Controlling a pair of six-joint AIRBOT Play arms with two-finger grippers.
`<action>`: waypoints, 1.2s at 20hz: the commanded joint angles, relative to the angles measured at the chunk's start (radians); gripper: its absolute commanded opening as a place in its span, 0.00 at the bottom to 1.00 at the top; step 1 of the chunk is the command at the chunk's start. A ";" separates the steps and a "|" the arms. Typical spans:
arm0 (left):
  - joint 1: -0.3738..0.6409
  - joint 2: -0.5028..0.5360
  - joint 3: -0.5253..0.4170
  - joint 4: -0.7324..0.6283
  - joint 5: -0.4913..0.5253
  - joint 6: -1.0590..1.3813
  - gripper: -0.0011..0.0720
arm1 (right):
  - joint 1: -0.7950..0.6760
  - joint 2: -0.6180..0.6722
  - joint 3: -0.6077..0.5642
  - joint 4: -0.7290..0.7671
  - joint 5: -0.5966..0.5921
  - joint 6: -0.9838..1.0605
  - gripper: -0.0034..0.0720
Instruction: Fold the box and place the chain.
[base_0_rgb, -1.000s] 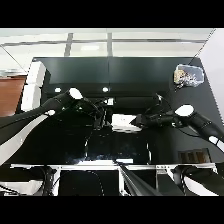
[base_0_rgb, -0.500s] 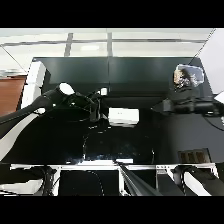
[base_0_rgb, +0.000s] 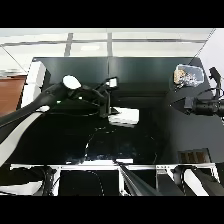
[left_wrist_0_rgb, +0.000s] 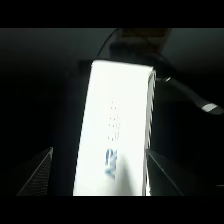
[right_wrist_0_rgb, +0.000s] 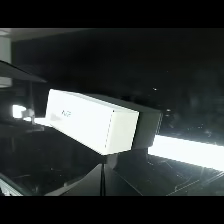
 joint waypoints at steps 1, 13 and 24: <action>-0.067 -0.117 0.121 -0.010 -0.005 -0.082 0.99 | -0.011 0.003 0.001 -0.002 0.010 -0.005 0.07; -0.082 -0.217 0.182 0.059 -0.130 -0.182 0.98 | -0.011 0.003 0.001 -0.049 0.011 -0.007 0.07; -0.093 -0.217 0.184 0.130 -0.134 -0.149 0.98 | -0.011 0.003 0.001 -0.049 0.008 -0.007 0.07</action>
